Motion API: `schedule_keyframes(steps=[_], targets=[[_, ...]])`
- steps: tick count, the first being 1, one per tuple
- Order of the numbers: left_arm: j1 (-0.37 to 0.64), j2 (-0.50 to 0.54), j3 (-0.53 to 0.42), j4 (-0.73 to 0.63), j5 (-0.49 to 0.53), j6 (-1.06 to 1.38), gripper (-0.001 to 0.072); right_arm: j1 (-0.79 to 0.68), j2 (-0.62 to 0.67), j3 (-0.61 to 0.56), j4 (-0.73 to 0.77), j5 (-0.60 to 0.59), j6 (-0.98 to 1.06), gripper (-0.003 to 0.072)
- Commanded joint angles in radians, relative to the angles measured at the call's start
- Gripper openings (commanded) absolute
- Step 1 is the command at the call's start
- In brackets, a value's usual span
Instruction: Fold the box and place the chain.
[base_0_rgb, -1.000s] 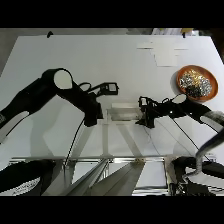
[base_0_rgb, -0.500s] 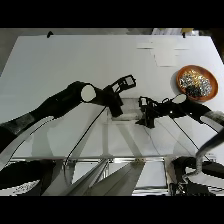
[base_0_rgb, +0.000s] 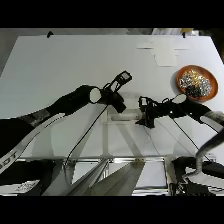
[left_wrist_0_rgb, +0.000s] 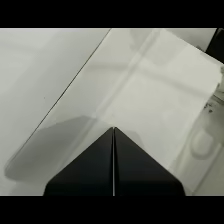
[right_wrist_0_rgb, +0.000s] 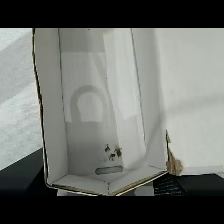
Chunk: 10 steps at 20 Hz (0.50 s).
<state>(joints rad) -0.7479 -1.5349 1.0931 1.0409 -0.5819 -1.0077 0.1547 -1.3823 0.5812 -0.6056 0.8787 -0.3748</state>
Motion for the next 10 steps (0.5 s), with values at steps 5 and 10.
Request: schedule_keyframes(steps=[5, 10], targets=[[-0.002, 0.196, 0.000, 0.260, -0.288, -0.009, 0.0003, 0.000, 0.000, 0.000, 0.001, 0.000, 0.000, 0.0337], [0.000, 0.108, -0.003, 0.233, -0.438, 0.062, 0.0007, 0.000, 0.000, 0.000, 0.000, 0.000, 0.000, 0.0337]])
